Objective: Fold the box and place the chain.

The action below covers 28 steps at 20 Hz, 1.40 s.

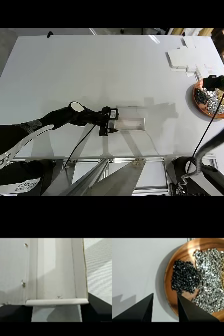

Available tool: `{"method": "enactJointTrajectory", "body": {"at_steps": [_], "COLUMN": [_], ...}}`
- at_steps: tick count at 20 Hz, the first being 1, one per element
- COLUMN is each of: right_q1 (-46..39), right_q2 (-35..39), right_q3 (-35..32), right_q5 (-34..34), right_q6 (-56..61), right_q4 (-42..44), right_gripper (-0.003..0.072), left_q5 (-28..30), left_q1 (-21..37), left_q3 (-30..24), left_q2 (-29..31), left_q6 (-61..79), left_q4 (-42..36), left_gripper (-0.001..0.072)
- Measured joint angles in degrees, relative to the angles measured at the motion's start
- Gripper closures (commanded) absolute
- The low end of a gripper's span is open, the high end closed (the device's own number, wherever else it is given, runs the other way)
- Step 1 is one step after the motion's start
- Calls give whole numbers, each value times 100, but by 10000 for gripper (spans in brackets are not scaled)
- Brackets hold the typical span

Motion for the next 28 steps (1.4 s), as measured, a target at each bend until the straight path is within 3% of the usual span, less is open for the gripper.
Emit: {"method": "enactJointTrajectory", "body": {"at_steps": [10,18,26,27,28], "right_q1": [-538,-557,-557,-557,-557], "right_q2": [-1561,-2024,-2293,-2326,-2354], "right_q3": [2,2,2,2,2], "right_q5": [-605,-1255,-1443,-1449,-1449], "right_q6": [328,299,297,295,295], "right_q4": [42,63,70,70,68], "right_gripper": [397,467,467,474,564], "left_q5": [2,2,2,2,2], "left_q1": [0,0,0,0,0], "left_q3": [0,0,0,0,0], "left_q2": [0,0,0,0,0], "left_q6": [0,-2,-2,-2,-2], "left_q4": [-2,-2,0,0,0], "left_gripper": [438,438,438,438,438]}}
